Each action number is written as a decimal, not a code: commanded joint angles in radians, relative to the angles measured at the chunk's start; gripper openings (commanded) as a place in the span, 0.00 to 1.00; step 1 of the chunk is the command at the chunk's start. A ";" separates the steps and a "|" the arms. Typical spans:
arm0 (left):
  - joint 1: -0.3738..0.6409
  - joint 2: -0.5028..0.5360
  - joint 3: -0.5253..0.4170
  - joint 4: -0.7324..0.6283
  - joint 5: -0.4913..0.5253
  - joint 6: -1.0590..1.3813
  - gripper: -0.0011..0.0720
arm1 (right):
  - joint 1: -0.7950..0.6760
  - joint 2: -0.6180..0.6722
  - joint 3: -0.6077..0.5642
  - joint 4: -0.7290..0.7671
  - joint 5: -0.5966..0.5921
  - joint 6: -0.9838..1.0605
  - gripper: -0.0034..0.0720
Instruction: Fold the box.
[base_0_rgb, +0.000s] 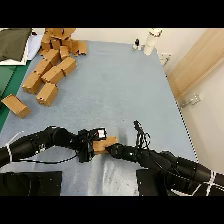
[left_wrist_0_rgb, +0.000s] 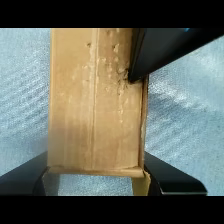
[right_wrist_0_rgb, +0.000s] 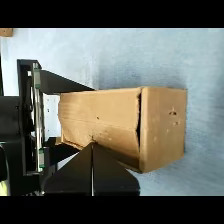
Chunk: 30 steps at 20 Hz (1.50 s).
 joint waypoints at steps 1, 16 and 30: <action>0.001 0.000 -0.001 0.000 -0.005 0.000 0.65 | 0.001 0.104 0.016 -0.112 -0.009 0.001 0.05; 0.001 -0.003 -0.001 0.000 0.099 0.000 0.65 | -0.393 0.291 0.243 -1.069 -0.833 0.707 0.05; 0.087 0.115 0.046 0.157 -0.012 -0.295 0.65 | -0.415 0.173 0.244 -1.053 -0.781 0.735 0.05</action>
